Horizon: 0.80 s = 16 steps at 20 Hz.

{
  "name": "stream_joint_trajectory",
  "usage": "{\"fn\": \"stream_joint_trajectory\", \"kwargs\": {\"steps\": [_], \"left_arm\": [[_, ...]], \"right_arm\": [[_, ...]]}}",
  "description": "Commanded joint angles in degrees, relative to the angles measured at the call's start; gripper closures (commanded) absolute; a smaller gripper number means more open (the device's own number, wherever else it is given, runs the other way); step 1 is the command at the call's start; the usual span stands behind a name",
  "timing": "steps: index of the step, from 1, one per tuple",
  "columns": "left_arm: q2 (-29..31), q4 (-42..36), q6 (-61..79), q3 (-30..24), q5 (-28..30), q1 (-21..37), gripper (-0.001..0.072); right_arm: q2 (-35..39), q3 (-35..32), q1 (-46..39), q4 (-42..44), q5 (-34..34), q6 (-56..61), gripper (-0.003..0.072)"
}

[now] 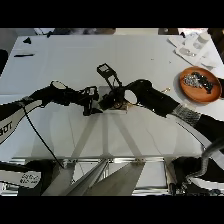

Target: Fold the box and place the chain.

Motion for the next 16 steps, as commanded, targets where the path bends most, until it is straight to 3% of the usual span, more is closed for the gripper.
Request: {"fn": "stream_joint_trajectory", "kwargs": {"steps": [1,5,10,16], "left_arm": [[0.0,0.0,0.0,0.0,0.0,0.0,0.0364],[0.0,0.0,0.0,0.0,0.0,0.0,0.0364],[0.0,0.0,0.0,0.0,0.0,0.0,0.0364],[0.0,0.0,0.0,0.0,0.0,0.0,0.0364]], "right_arm": [[0.5,0.0,0.0,-0.9,1.4,0.0,0.0292],[6.5,0.0,0.0,-2.4,5.2,0.0,0.0292],[15.2,0.0,-1.9,-13.2,15.9,0.6,0.0292],[16.2,0.0,-18.5,-13.9,27.0,-11.1,0.027]]}}
